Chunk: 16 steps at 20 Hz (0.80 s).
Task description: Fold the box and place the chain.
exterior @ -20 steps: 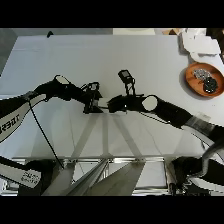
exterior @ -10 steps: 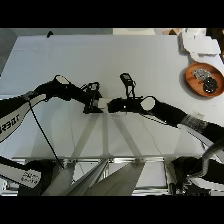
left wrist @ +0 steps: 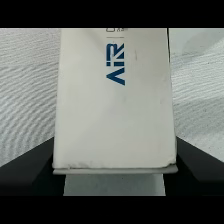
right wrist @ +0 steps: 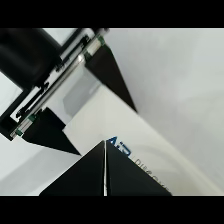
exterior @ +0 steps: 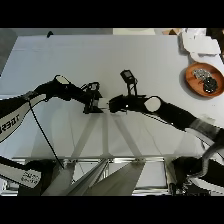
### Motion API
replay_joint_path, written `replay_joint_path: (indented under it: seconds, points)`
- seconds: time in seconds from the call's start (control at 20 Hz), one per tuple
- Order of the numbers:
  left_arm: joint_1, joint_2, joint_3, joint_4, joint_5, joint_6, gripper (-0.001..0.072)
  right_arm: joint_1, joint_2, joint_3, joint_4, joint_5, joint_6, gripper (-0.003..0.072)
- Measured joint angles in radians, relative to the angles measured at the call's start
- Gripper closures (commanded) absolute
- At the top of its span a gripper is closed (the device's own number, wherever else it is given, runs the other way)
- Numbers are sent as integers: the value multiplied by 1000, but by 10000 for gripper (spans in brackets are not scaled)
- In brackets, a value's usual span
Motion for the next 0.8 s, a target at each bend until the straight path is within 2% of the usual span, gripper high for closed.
replay_joint_path:
  seconds: [0.35, 0.55, 0.8]
  points:
    - [0, 0, 0, 0, 0, 1, 432, -154, 63, -51, 43, 186, -73, 677]
    - [0, 0, 0, 1, 0, 2, 432, -197, 61, -112, 83, 238, -81, 677]
    - [0, 0, 0, 4, 0, 6, 432, -180, -10, -136, 109, 251, -84, 677]
